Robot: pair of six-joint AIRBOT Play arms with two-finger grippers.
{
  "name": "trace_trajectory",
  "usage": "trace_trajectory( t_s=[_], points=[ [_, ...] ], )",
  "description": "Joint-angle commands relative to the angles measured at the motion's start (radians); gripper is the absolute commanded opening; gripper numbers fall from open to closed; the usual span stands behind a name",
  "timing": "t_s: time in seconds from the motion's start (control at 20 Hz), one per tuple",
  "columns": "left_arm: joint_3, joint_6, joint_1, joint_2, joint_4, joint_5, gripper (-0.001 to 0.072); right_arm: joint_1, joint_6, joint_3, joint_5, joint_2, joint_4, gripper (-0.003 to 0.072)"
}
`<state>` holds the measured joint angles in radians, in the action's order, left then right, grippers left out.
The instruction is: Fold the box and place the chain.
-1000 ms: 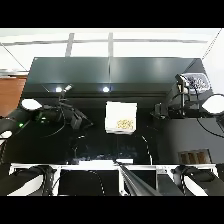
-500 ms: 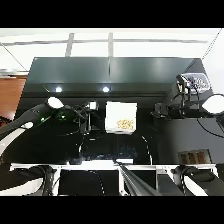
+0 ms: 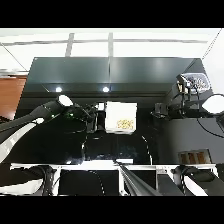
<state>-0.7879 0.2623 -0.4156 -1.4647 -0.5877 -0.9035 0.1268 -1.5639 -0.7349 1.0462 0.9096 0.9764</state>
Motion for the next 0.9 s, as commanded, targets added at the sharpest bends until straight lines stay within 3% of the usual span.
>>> trace_trajectory(
  t_s=[0.0, 0.15, 0.2, 0.3, 0.4, 0.45, 0.5, 0.55, 0.7, 0.85],
  points=[
    [-0.008, -0.009, -0.023, -0.008, 0.019, 0.003, 0.0718, 0.0, 0.0, 0.0, 0.0, 0.0, 0.0, 0.0257],
    [-0.008, -0.009, -0.03, -0.008, 0.023, 0.005, 0.0712, 0.0, 0.0, 0.0, 0.0, 0.0, 0.0, 0.0257],
    [-0.008, -0.008, -0.033, -0.008, 0.021, 0.005, 0.0668, 0.0, 0.0, 0.0, 0.0, 0.0, 0.001, 0.0257],
    [-0.008, -0.008, -0.034, -0.008, 0.021, 0.005, 0.0416, 0.003, 0.001, 0.0, -0.013, 0.0, 0.002, 0.0257],
    [-0.008, -0.009, -0.034, -0.008, 0.023, 0.006, 0.0401, 0.024, 0.023, 0.0, -0.071, 0.002, 0.005, 0.0261],
    [-0.008, -0.009, -0.034, -0.008, 0.023, 0.006, 0.0401, 0.039, 0.032, 0.0, -0.121, 0.006, 0.004, 0.0385],
    [-0.008, -0.009, -0.034, -0.008, 0.023, 0.006, 0.04, 0.057, 0.057, 0.0, -0.201, 0.016, 0.001, 0.0682],
    [-0.008, -0.008, -0.034, -0.008, 0.023, 0.006, 0.04, 0.075, 0.1, -0.004, -0.294, 0.031, 0.0, 0.0716],
    [-0.008, -0.008, -0.034, -0.008, 0.023, 0.006, 0.0401, 0.112, 0.141, -0.051, -0.524, 0.139, 0.0, 0.0716],
    [-0.008, -0.008, -0.034, -0.008, 0.023, 0.006, 0.0401, 0.167, 0.282, -0.096, -0.533, 0.285, 0.0, 0.0709]
  ],
)
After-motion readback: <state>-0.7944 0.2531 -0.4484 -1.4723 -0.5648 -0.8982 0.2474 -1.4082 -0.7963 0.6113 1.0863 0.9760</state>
